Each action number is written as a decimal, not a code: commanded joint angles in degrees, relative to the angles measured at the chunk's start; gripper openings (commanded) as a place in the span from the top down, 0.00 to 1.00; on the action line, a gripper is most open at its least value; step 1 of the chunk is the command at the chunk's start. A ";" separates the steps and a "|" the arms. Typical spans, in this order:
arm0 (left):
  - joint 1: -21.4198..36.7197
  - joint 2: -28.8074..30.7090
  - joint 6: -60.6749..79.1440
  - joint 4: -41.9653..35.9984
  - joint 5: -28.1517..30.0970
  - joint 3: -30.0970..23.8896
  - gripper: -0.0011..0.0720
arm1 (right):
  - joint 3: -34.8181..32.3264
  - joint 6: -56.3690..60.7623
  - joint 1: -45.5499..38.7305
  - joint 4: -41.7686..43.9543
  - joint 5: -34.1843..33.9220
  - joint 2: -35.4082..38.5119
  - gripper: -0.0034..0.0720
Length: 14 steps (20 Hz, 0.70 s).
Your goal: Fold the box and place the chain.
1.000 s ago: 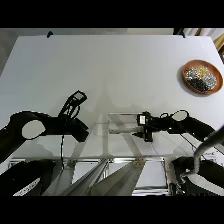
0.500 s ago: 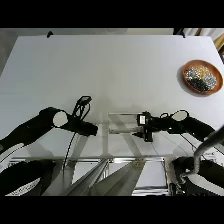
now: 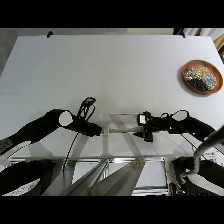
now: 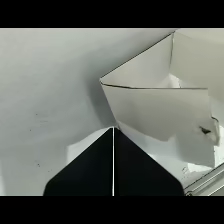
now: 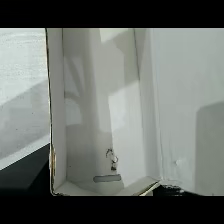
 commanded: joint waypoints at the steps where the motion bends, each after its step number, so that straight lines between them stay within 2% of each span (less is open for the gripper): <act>1: -0.59 1.16 4.39 -5.20 3.76 0.09 0.96 | -0.02 -0.07 0.07 0.07 0.02 -0.04 0.50; 2: -0.57 1.92 4.37 -5.40 4.44 0.09 0.89 | -0.02 -0.09 0.07 0.04 0.02 -0.04 0.50; 4: -0.55 3.17 4.35 -5.51 5.57 0.09 0.67 | -0.02 -0.09 0.07 0.04 0.02 -0.04 0.50; 13: -1.09 3.54 5.35 -8.50 5.92 0.09 0.66 | -0.02 -0.09 0.07 -0.46 -0.20 -0.04 0.50; 14: -1.40 3.54 5.92 -9.16 5.92 0.11 0.58 | -0.02 -0.07 0.07 -0.48 -0.17 -0.04 0.50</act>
